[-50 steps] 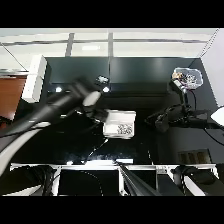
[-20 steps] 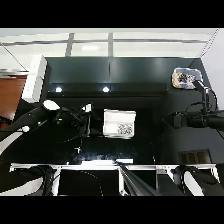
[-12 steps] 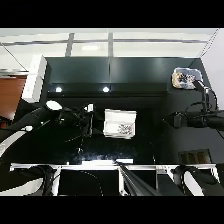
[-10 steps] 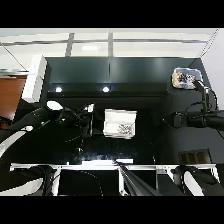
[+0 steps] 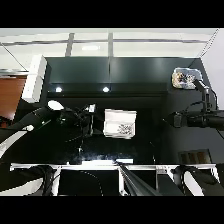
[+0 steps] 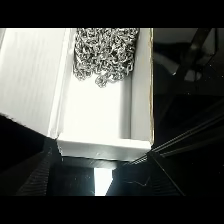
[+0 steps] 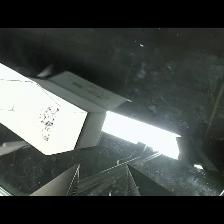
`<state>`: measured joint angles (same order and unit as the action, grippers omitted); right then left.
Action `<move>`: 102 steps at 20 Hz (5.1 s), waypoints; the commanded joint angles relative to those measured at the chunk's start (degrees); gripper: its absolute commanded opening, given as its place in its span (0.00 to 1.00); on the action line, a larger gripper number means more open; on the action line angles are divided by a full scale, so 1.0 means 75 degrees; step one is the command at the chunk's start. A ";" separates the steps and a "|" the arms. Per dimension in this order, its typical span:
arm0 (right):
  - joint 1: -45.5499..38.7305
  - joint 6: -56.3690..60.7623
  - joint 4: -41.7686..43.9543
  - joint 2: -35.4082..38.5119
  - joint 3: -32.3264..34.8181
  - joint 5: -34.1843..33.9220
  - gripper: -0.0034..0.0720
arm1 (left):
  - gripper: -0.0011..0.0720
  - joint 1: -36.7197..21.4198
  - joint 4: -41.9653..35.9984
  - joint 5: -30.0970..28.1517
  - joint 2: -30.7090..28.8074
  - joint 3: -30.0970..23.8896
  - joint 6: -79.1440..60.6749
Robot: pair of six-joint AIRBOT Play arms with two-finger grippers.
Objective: Fold the box and place the chain.
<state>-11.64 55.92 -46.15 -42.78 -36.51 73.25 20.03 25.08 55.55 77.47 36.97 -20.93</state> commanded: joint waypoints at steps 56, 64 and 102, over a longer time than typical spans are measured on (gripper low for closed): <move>0.4194 -0.5490 0.0146 -0.3095 -0.1591 -0.0734 0.94 | 0.55 0.0600 0.0458 -0.0796 0.0044 0.0087 0.0720; 0.4572 -0.5496 0.0137 -0.3095 -0.1294 -0.1405 0.94 | 0.55 0.0600 0.0458 -0.0790 0.0044 0.0087 0.0720; 0.4887 -0.4969 -0.0685 -0.3095 -0.1279 -0.1582 0.41 | 0.55 0.0600 0.0458 -0.0784 0.0044 0.0087 0.0717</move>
<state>24.97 18.48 -51.05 -66.02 -46.13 61.19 24.49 28.49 49.65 77.78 37.63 -15.53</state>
